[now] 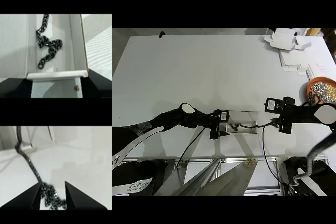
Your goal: Fold the box and place the chain.
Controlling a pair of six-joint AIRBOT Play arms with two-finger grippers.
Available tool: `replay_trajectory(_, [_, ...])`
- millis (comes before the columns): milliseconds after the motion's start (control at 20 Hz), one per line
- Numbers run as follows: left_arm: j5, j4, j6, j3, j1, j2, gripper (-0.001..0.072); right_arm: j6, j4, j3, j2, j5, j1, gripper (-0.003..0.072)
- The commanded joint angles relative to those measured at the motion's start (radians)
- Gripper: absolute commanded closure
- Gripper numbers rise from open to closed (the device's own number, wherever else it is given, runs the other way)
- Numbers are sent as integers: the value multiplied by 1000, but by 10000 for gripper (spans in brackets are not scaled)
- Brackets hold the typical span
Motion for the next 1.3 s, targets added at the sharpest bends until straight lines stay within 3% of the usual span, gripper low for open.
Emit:
replay_trajectory(0, [0,0,0,1,0,1,438,-147,-39,-66,-50,-32,-65,414])
replay_trajectory(100, [0,0,0,1,0,1,438,-183,-39,-103,-84,-75,-65,468])
replay_trajectory(350, [0,0,0,1,0,1,438,-274,-32,-119,-179,-151,-65,468])
replay_trajectory(850, [0,0,0,1,0,1,438,-336,3,-119,-299,-185,-65,468])
replay_trajectory(900, [0,0,0,1,0,1,438,-336,3,-119,-299,-184,-65,494])
replay_trajectory(1050, [0,0,0,1,0,1,438,-335,3,-119,-295,-174,-65,665])
replay_trajectory(1250, [0,0,0,1,0,1,438,-332,16,-119,-185,-93,-64,665])
